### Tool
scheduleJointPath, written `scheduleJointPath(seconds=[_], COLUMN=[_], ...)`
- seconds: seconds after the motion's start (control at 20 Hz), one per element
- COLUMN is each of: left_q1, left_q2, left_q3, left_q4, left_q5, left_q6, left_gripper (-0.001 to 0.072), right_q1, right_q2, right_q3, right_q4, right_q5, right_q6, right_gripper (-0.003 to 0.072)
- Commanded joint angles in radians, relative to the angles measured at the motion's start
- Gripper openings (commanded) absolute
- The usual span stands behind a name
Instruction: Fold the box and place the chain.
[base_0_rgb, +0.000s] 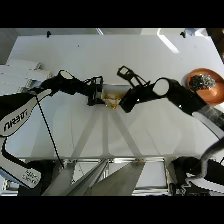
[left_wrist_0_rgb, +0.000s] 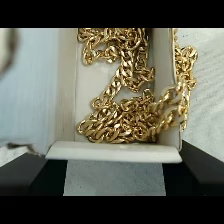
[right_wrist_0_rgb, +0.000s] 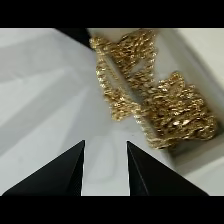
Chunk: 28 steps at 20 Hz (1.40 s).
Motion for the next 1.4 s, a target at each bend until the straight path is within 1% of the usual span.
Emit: scheduleJointPath(seconds=[0.0,0.05,0.1,0.15,0.2,0.25,0.4,0.45,0.55,0.6,0.75,0.8,0.9,0.95,1.0,1.05,1.15,1.2,1.35], left_q1=[0.001,0.001,0.001,0.001,0.001,0.001,0.001,0.001,0.001,0.001,0.001,0.001,0.001,0.001,0.001,0.001,0.001,0.001,0.001], left_q2=[0.0,0.0,0.0,0.0,0.0,0.0,0.0,0.0,0.0,0.0,0.0,0.0,0.0,0.0,0.0,0.0,0.0,0.0,0.0], left_q3=[0.0,0.0,0.0,0.0,0.0,0.0,0.0,0.0,0.0,0.0,0.0,0.0,0.0,0.0,0.0,0.0,0.0,0.0,0.0], left_q4=[0.0,0.0,0.0,0.0,0.0,0.0,0.0,0.0,0.0,0.0,0.0,0.0,0.0,0.0,0.0,0.0,0.0,0.0,0.0], left_q5=[0.0,0.0,0.0,0.0,0.0,0.0,0.0,0.0,0.0,0.0,0.0,0.0,0.0,0.0,0.0,0.0,0.0,0.0,0.0], left_q6=[0.0,0.0,0.0,0.0,0.0,0.0,0.0,0.0,0.0,0.0,0.0,0.0,0.0,0.0,0.0,0.0,0.0,0.0,0.0], left_gripper=[0.0296,0.0296,0.0296,0.0296,0.0296,0.0296,0.0296,0.0296,0.0296,0.0296,0.0296,0.0296,0.0296,0.0296,0.0296,0.0296,0.0296,0.0296,0.0296], right_q1=[0.146,0.176,0.196,0.207,0.214,0.214,0.214,0.214,0.214,0.214,0.214,0.214,0.214,0.214,0.214,0.214,0.214,0.214,0.214], right_q2=[0.024,0.018,0.007,-0.006,-0.025,-0.046,-0.125,-0.149,-0.19,-0.209,-0.265,-0.285,-0.317,-0.327,-0.333,-0.335,-0.335,-0.333,-0.305], right_q3=[0.001,0.001,0.001,0.001,0.001,0.001,0.003,0.006,0.024,0.04,0.097,0.114,0.134,0.138,0.139,0.139,0.139,0.139,0.141], right_q4=[-0.214,-0.221,-0.218,-0.217,-0.217,-0.218,-0.245,-0.269,-0.344,-0.393,-0.501,-0.521,-0.539,-0.539,-0.539,-0.54,-0.539,-0.539,-0.539], right_q5=[-0.012,-0.014,-0.027,-0.053,-0.085,-0.114,-0.187,-0.208,-0.221,-0.219,-0.219,-0.217,-0.207,-0.202,-0.192,-0.17,-0.131,-0.122,-0.119], right_q6=[0.401,0.472,0.544,0.617,0.699,0.769,0.953,0.991,1.082,1.115,1.193,1.216,1.243,1.25,1.258,1.258,1.254,1.253,1.25], right_gripper=[0.0297,0.0299,0.033,0.0408,0.0503,0.0533,0.0527,0.0492,0.0478,0.0445,0.0432,0.0431,0.0394,0.039,0.0345,0.0254,0.0043,0.0015,0.0014])
